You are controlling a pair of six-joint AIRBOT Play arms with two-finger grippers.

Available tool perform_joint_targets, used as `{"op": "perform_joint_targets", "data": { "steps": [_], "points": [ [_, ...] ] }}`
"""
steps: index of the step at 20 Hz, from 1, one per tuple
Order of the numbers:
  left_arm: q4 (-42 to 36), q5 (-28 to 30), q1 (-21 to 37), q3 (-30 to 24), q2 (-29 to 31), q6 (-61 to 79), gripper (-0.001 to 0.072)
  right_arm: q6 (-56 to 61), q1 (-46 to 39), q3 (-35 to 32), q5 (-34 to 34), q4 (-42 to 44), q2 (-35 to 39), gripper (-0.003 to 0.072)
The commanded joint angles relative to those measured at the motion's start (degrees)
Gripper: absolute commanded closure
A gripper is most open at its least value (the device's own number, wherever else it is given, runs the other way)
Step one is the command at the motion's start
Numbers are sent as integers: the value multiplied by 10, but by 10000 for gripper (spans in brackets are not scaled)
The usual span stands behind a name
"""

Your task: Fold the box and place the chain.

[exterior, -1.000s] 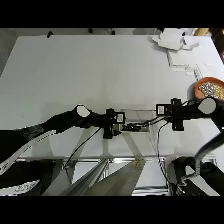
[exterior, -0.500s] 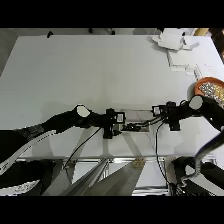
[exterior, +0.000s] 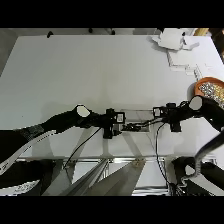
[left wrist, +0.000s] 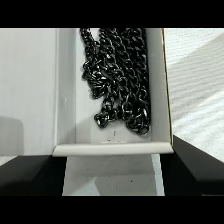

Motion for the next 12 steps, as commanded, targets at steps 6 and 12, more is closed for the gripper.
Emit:
{"op": "perform_joint_targets", "data": {
  "steps": [6, 12],
  "points": [
    [0, 0, 0, 0, 0, 0, 435, 45, 61, 0, 64, 15, 137, 664],
    [0, 0, 0, 0, 0, 0, 435, 53, 68, 0, 1, -37, 120, 562]
  ]
}}
